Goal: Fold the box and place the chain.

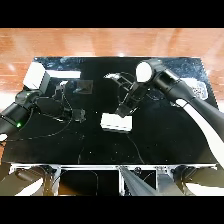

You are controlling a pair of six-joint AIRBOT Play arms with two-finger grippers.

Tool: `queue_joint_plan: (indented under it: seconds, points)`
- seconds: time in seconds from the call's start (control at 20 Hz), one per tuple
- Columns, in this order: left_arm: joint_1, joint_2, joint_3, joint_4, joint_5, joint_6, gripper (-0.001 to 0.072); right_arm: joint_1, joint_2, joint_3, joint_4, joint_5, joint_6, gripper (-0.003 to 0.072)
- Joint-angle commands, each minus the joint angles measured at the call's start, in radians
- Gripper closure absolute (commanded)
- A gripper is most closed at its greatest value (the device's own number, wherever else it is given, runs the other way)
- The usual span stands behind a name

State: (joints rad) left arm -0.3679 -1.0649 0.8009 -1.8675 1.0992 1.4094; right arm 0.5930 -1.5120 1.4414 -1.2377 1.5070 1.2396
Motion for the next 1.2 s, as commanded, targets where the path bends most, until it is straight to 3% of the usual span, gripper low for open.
queue_joint_plan:
  seconds: [0.0,0.25,0.65,1.15]
  points:
    - [0.000,0.001,0.000,0.000,-0.001,0.000,0.0143,-0.072,0.024,-0.081,0.150,-0.087,0.127,0.0654]
    - [0.000,0.001,0.000,0.000,-0.004,0.000,0.0143,-0.077,0.043,-0.228,0.210,-0.271,0.266,0.0654]
    - [0.000,0.001,0.000,0.000,-0.005,0.000,0.0143,-0.040,0.043,-0.346,0.255,-0.280,0.272,0.0654]
    - [-0.008,0.000,0.000,-0.008,-0.005,0.000,0.0143,-0.041,0.029,-0.353,0.233,-0.309,0.272,0.0654]
